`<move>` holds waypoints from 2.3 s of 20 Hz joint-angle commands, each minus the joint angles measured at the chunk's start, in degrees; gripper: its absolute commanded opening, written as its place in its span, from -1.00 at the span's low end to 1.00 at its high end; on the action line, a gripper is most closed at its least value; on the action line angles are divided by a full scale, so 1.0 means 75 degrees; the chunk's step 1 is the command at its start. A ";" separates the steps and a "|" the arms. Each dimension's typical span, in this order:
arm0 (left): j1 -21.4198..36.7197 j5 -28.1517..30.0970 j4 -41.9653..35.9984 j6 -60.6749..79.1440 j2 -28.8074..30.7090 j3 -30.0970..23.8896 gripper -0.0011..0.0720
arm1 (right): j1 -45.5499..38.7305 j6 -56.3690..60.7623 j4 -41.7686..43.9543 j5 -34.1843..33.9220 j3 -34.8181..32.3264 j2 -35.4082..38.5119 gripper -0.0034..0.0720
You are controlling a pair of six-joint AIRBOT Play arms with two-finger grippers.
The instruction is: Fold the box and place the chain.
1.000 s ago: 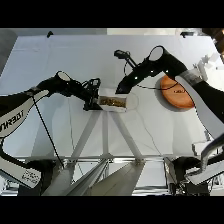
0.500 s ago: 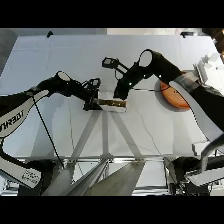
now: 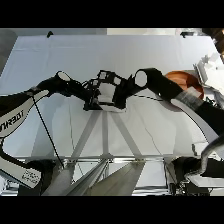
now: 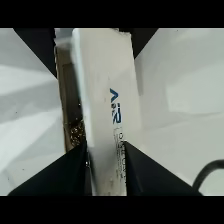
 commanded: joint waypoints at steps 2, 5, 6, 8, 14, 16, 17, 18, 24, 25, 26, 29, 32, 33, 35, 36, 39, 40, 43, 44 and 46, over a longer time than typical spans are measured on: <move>-0.0003 0.0003 -0.0003 -0.0006 0.0006 0.0000 0.10 | 0.0175 0.0020 -0.0012 -0.0178 -0.0283 0.0169 -0.48; -0.0003 0.0003 -0.0003 -0.0006 0.0006 0.0000 0.10 | 0.0175 0.0093 -0.0012 0.0029 -0.0286 0.0169 -0.66; -0.0003 0.0003 -0.0003 -0.0006 0.0006 0.0000 0.10 | 0.0175 0.0093 -0.0012 0.0082 -0.0286 0.0169 -0.63; -0.0003 0.0003 -0.0003 -0.0006 0.0006 0.0000 0.10 | 0.0175 0.0093 -0.0012 0.0102 -0.0286 0.0169 -0.34; -0.0003 0.0003 -0.0003 -0.0006 0.0006 0.0000 0.10 | 0.0175 0.0090 -0.0012 0.0111 -0.0306 0.0166 0.07; -0.0003 0.0003 -0.0003 -0.0006 0.0006 0.0000 0.10 | 0.0172 0.0090 -0.0012 0.0096 -0.0318 0.0169 0.26; -0.0003 0.0003 -0.0003 -0.0006 0.0006 0.0000 0.10 | 0.0172 0.0090 -0.0012 0.0085 -0.0318 0.0169 0.26; -0.0003 0.0003 -0.0003 -0.0006 0.0006 0.0000 0.10 | 0.0172 0.0090 -0.0012 0.0073 -0.0315 0.0169 0.26; -0.0003 0.0003 -0.0003 -0.0006 0.0006 0.0000 0.10 | 0.0163 0.0093 -0.0015 -0.0227 -0.0315 0.0761 0.25; -0.0003 0.0003 -0.0003 -0.0006 0.0006 0.0000 0.10 | 0.0114 0.0096 0.0058 -0.0455 -0.0315 0.0912 0.22; -0.0003 0.0003 -0.0003 -0.0006 0.0006 0.0000 0.10 | 0.0015 0.0099 0.0382 -0.0632 -0.0318 0.1023 0.06; -0.0003 0.0003 -0.0003 -0.0006 0.0006 0.0000 0.10 | -0.0568 0.0099 0.2221 -0.0501 -0.0323 0.1046 -0.85; -0.0003 0.0000 -0.0003 -0.0006 0.0006 0.0000 0.10 | -0.1014 0.0452 0.3369 -0.0417 -0.0455 0.1005 -0.89; -0.0003 0.0003 -0.0003 -0.0006 0.0006 0.0000 0.10 | -0.1075 0.0571 0.3465 -0.0361 -0.0539 0.0947 -0.89; -0.0003 0.0003 -0.0003 -0.0006 0.0006 0.0000 0.10 | -0.1096 0.0697 0.3654 -0.0326 -0.0906 0.0784 -0.89; -0.0003 0.0000 -0.0003 -0.0006 0.0006 0.0000 0.10 | -0.1096 0.0697 0.3812 -0.0291 -0.1119 0.0679 -0.89; -0.0003 0.0003 -0.0003 -0.0006 0.0006 0.0000 0.10 | -0.1096 0.0697 0.4325 -0.0271 -0.1693 0.0254 -0.89; -0.0003 0.0003 -0.0003 -0.0006 0.0006 0.0000 0.10 | -0.1096 0.0699 0.4328 -0.0268 -0.1789 0.0085 -0.89; -0.0003 0.0003 -0.0003 -0.0006 0.0006 0.0000 0.10 | -0.1096 0.0699 0.4348 -0.0020 -0.1801 -0.0350 -0.89; -0.0003 0.0003 -0.0003 -0.0006 0.0006 0.0000 0.10 | -0.1096 0.0697 0.4348 0.0052 -0.1801 -0.0393 -0.89; -0.0003 0.0003 -0.0003 -0.0006 0.0006 0.0000 0.10 | -0.1096 0.0694 0.4336 0.0076 -0.1801 -0.0356 -0.89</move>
